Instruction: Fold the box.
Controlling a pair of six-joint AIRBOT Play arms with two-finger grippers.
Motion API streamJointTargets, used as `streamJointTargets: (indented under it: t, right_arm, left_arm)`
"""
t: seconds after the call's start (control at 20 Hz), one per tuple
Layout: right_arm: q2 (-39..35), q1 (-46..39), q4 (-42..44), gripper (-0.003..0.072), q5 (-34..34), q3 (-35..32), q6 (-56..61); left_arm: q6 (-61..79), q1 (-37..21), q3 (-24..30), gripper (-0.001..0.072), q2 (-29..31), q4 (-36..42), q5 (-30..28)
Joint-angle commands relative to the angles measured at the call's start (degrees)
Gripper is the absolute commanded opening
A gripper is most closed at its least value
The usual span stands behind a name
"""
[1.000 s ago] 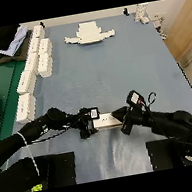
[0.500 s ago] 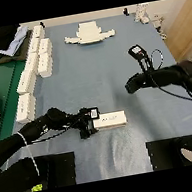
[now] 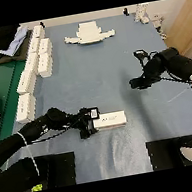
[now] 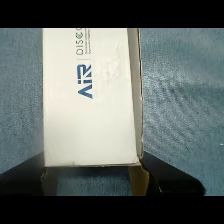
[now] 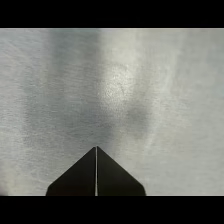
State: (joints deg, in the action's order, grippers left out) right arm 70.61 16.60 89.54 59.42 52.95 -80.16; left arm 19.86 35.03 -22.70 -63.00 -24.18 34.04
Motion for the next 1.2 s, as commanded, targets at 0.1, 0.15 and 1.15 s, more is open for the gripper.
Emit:
streamJointTargets:
  t: [0.1,0.15,1.15]
  right_arm:
    - [1.0,-0.2,-0.6,0.001,1.3,0.5,1.7]
    - [1.0,-0.2,-0.6,0.001,1.3,0.5,1.7]
    - [1.0,-0.2,-0.6,0.001,1.3,0.5,1.7]
  left_arm:
    - [0.0,-0.1,-0.2,0.052,0.0,1.0,-0.2]
    - [-2.4,-0.4,-0.5,0.052,0.5,1.0,-0.2]
    - [-70.6,-37.3,-8.0,0.052,5.8,-32.4,-10.5]
